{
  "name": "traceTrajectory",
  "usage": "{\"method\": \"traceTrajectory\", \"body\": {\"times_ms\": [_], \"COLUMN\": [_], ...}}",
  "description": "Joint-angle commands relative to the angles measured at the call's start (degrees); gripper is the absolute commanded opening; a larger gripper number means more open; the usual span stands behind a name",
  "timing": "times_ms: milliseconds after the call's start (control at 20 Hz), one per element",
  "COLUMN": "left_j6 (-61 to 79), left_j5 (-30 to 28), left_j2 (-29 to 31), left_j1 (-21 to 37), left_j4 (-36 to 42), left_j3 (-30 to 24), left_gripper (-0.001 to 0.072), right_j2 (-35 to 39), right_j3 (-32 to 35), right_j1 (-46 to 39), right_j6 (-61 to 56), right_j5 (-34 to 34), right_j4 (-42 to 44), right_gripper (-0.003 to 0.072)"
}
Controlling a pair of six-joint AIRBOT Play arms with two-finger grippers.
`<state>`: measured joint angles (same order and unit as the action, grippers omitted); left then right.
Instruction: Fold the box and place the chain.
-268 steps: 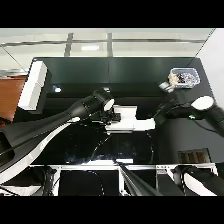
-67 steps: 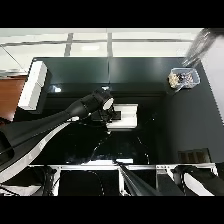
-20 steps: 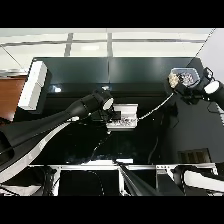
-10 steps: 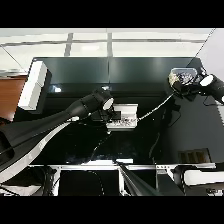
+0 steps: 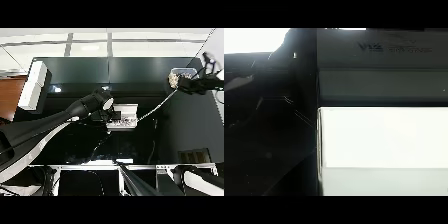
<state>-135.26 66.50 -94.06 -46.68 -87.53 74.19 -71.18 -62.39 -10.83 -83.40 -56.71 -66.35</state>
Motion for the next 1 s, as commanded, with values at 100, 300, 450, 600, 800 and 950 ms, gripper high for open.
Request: {"method": "traceTrajectory", "body": {"times_ms": [100, 300, 450, 600, 800, 950], "left_j6": [0.0, 0.0, 0.0, 0.0, 0.0, 0.0], "left_j5": [0.0, 0.0, 0.0, 0.0, 0.0, 0.0], "left_j2": [0.0, 0.0, 0.0, 0.0, 0.0, 0.0], "left_j1": [0.0, 0.0, 0.0, 0.0, 0.0, 0.0], "left_j4": [0.2, 0.2, 0.2, 0.2, 0.2, 0.2], "left_j3": [0.0, 0.0, 0.0, 0.0, 0.0, 0.0], "left_gripper": [0.0028, 0.0028, 0.0029, 0.0028, 0.0029, 0.0028], "right_j2": [22.6, 31.8, 32.9, 32.8, 32.8, 32.8], "right_j3": [0.0, -1.0, -3.0, -4.5, -4.7, -4.7], "right_j1": [0.8, 0.8, 0.8, 0.8, 0.8, 0.8], "right_j6": [5.3, 7.6, 10.4, 13.7, 15.1, 18.7], "right_j5": [-4.3, -4.1, -5.2, -4.9, -4.8, -4.5], "right_j4": [9.3, 19.3, 27.4, 35.6, 42.6, 49.4], "right_gripper": [0.0016, 0.0016, 0.0016, 0.0016, 0.0016, 0.0016]}}
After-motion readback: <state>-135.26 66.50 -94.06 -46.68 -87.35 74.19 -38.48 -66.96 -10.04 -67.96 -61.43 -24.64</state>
